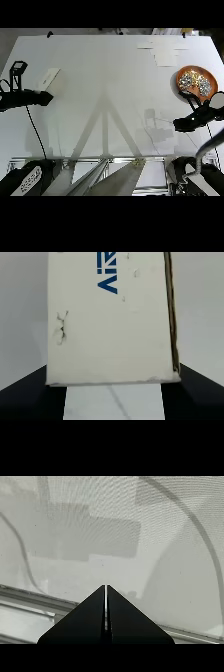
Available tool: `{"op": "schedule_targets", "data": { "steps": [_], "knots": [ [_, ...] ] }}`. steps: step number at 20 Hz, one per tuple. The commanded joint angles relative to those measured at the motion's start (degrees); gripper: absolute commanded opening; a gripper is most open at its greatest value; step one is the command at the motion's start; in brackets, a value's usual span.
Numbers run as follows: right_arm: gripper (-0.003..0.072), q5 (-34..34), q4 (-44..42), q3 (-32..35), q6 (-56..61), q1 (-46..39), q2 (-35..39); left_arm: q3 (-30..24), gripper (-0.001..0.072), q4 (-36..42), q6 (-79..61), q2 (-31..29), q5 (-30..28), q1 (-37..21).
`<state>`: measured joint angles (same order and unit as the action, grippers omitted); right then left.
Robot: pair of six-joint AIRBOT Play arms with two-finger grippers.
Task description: Fold the box and place the chain.
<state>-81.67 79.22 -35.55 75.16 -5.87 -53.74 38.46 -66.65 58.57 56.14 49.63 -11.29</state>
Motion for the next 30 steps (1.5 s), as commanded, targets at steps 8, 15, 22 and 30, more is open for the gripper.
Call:
{"op": "schedule_targets", "data": {
  "steps": [8, 15, 22, 30],
  "knots": [
    [0.0019, 0.0, 0.0, 0.02, 0.0, -0.02, -0.02, 0.0, 0.0291, -8.02, 4.7, 12.94, 7.67, -2.67],
    [0.0019, 0.0, 0.0, 0.02, 0.0, -0.02, -0.02, 0.0, 0.0688, -8.02, 4.7, 12.94, 9.86, -2.67],
    [0.0019, 0.0, 0.0, 0.02, 0.0, -0.02, -0.02, 0.0, 0.0698, -7.98, 4.7, 3.21, 9.29, -2.6],
    [0.0019, 0.0, 0.0, 0.02, 0.0, -0.04, -0.02, 0.0, 0.0428, -7.58, 6.49, -21.68, 13.88, -1.9]
  ]
}}
